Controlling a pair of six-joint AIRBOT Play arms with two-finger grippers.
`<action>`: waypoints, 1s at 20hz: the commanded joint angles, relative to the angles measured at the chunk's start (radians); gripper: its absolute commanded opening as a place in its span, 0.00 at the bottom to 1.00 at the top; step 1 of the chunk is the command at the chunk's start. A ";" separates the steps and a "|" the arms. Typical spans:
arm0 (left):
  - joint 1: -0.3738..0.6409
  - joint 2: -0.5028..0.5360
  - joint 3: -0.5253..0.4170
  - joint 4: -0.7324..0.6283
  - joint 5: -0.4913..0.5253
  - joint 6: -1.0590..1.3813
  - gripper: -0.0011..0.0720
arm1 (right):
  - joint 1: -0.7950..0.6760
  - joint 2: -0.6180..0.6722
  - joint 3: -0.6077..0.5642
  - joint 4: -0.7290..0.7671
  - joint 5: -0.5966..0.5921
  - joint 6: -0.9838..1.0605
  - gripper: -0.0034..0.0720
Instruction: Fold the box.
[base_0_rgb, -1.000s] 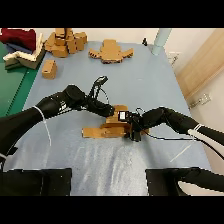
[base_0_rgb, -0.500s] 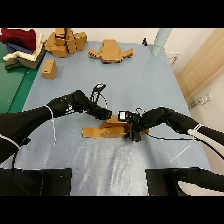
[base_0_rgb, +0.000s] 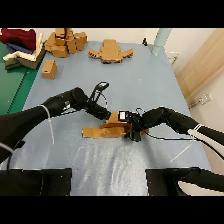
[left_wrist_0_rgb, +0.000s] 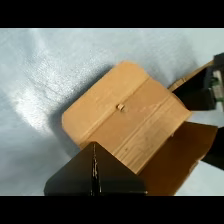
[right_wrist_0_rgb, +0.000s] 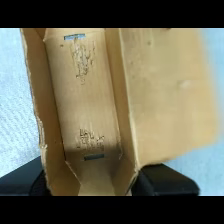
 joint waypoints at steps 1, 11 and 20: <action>0.019 0.113 -0.033 0.118 -0.018 0.053 0.03 | 0.001 0.000 0.000 0.000 0.000 0.000 0.83; -0.035 0.673 -0.533 0.196 0.101 0.423 0.03 | 0.001 0.000 0.000 0.000 0.000 0.000 0.83; -0.060 0.503 -0.539 0.001 0.143 0.748 0.87 | 0.001 0.000 0.000 0.000 0.000 0.000 0.83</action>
